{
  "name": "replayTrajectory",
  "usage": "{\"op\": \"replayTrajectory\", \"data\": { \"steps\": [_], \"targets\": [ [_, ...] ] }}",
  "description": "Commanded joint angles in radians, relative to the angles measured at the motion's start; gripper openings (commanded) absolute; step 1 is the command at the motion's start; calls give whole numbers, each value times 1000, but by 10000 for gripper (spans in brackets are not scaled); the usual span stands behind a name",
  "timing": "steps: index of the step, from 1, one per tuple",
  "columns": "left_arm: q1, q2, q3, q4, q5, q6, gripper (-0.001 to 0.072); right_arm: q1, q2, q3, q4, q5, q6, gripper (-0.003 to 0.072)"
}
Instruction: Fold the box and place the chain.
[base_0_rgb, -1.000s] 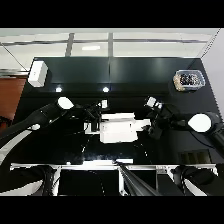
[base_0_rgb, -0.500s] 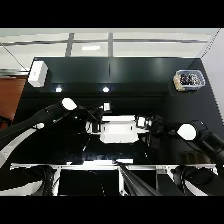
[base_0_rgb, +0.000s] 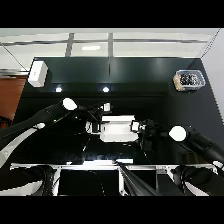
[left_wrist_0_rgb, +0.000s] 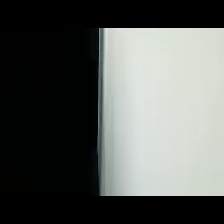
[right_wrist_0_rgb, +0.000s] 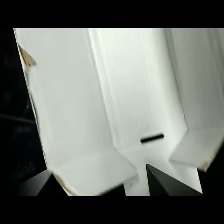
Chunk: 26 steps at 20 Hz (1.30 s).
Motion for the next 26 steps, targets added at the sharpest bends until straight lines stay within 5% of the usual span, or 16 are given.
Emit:
{"op": "replayTrajectory", "data": {
  "steps": [1,8,26],
  "targets": [
    [1,0,0,0,39,0,31,47,-23,6,89,-119,-39,618],
    [1,0,0,0,40,0,31,-17,-18,123,0,-5,-58,618],
    [-1,11,0,1,33,1,31,-153,-64,132,206,8,-190,618]
  ]
}}
